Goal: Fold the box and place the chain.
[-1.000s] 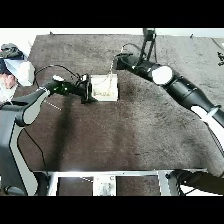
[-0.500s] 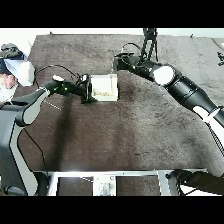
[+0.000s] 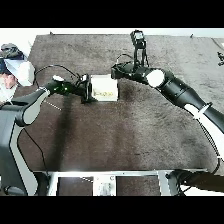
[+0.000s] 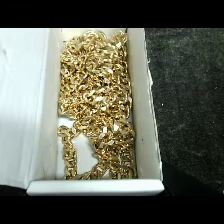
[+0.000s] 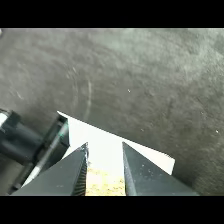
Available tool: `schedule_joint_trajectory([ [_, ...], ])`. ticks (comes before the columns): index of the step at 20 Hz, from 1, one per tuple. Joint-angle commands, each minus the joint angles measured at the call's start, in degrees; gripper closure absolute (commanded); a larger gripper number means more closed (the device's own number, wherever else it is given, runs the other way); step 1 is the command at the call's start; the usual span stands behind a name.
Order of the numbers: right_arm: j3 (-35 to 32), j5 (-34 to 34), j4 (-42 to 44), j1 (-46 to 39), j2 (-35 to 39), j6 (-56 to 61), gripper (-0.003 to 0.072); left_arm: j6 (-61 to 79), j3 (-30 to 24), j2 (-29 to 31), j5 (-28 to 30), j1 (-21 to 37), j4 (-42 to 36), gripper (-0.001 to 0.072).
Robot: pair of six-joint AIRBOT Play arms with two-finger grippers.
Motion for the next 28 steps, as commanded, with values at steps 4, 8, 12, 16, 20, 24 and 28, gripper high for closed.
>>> schedule_joint_trajectory([
  [4,2.69,2.89,-0.9,-6.27,-1.51,-7.52,0.0578,0.02,0.0,-0.02,0.02,0.04,0.02,0.0361],
  [8,13.11,19.93,19.78,-13.64,-9.75,-29.09,0.0577,0.02,0.0,-0.02,0.0,0.04,0.02,0.0361],
  [12,24.52,37.29,34.34,-19.21,-22.21,-45.75,0.0578,0.02,0.0,-0.02,0.02,0.04,0.0,0.0361],
  [16,35.85,46.88,35.82,-20.17,-32.44,-46.38,0.0577,0.02,0.0,-0.02,0.0,0.04,0.02,0.0361],
  [20,36.79,47.45,34.99,-19.63,-34.64,-50.25,0.0578,0.02,0.0,-0.02,0.02,0.04,0.02,0.0361],
  [24,36.79,51.71,33.46,-18.47,-34.8,-52.92,0.0577,0.02,0.0,-0.02,0.02,0.04,0.0,0.0361],
  [28,36.79,57.9,32.54,-16.35,-34.69,-56.74,0.0552,0.02,0.0,-0.02,0.02,0.04,0.02,0.0361],
])
